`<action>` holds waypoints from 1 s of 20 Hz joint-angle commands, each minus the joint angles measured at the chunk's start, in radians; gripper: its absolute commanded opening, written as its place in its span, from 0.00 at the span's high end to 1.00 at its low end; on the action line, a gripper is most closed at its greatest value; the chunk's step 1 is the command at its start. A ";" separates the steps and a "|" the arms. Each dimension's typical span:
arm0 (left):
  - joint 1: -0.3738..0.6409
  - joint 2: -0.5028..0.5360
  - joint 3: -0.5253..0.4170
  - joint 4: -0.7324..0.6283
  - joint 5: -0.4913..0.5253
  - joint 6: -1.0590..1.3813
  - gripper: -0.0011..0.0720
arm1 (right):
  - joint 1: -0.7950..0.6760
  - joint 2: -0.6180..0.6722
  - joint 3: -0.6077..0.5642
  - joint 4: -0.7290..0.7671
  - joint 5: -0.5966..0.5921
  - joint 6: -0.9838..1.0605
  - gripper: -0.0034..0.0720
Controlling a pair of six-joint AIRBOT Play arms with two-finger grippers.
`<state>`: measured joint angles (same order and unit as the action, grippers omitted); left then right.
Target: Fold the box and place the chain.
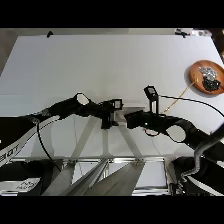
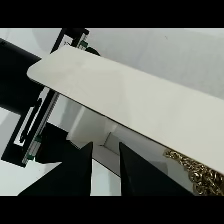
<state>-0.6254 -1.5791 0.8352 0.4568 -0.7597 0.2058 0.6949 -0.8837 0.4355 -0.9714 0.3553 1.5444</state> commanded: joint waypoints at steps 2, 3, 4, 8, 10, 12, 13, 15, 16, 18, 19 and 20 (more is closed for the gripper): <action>0.000 0.000 0.000 0.000 0.000 0.000 0.36 | 0.002 0.100 0.000 -0.024 0.044 -0.001 0.70; 0.000 0.000 0.000 0.000 0.000 0.000 0.36 | -0.002 0.159 0.000 -0.061 0.090 0.000 0.71; 0.000 0.000 0.000 0.000 0.000 0.000 0.36 | -0.016 0.218 0.000 -0.094 0.150 0.000 0.77; 0.000 0.000 0.000 0.000 0.000 0.000 0.36 | -0.251 0.395 0.000 -0.338 0.471 0.135 0.80; 0.000 0.000 0.000 0.000 0.000 0.000 0.36 | -0.448 0.397 0.005 -0.449 0.544 0.143 0.79; 0.000 0.000 0.000 0.000 0.000 0.000 0.36 | -0.660 0.360 0.039 -0.516 0.523 0.141 0.79; 0.000 0.000 0.000 0.000 0.000 0.000 0.36 | -0.763 0.328 0.057 -0.547 0.490 0.140 0.79; 0.000 0.000 0.000 0.001 0.000 0.000 0.36 | -0.931 0.240 0.076 -0.545 0.424 0.097 0.79; 0.000 0.000 0.000 0.000 0.000 0.000 0.36 | -0.994 0.176 0.081 -0.533 0.392 0.096 0.79; 0.000 0.000 0.000 0.000 0.000 0.000 0.36 | -1.041 0.046 0.089 -0.509 0.272 0.101 0.78; 0.000 0.000 0.000 0.001 0.000 0.000 0.36 | -1.042 -0.014 0.097 -0.510 0.193 0.124 0.78; 0.000 0.000 0.000 0.000 0.000 0.000 0.36 | -1.042 -0.067 0.109 -0.510 0.132 0.167 0.78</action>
